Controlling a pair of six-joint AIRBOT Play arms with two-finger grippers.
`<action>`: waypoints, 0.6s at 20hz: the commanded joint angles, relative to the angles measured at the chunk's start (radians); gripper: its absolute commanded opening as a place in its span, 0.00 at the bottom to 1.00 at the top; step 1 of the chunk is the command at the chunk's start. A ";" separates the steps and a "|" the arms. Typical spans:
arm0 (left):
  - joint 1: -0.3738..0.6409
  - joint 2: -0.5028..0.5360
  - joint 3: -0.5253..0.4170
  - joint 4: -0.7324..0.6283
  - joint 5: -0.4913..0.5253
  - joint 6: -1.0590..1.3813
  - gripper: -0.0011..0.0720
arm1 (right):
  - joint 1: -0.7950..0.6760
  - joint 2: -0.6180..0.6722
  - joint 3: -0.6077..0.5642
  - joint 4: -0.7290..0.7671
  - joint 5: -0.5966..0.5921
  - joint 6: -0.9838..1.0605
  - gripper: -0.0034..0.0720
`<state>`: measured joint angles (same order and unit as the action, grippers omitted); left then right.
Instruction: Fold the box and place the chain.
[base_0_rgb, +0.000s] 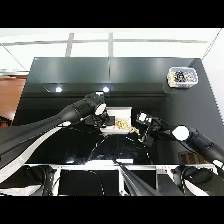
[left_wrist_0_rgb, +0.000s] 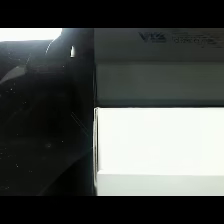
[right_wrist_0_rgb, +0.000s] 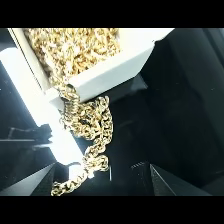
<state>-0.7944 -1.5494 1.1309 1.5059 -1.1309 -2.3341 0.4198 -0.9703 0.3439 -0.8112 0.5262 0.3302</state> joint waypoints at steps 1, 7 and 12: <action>0.001 0.001 0.000 0.000 0.000 0.000 0.05 | 0.004 -0.029 -0.002 0.003 -0.037 -0.051 0.98; 0.001 0.001 0.000 0.000 0.000 0.000 0.05 | 0.004 -0.027 -0.001 -0.008 -0.039 -0.044 0.11; 0.001 0.001 0.000 0.000 0.000 0.000 0.05 | 0.004 0.052 0.016 -0.014 0.028 0.146 0.06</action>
<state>-0.7944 -1.5494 1.1309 1.5059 -1.1309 -2.3344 0.4232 -0.9611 0.3485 -0.8234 0.5133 0.3695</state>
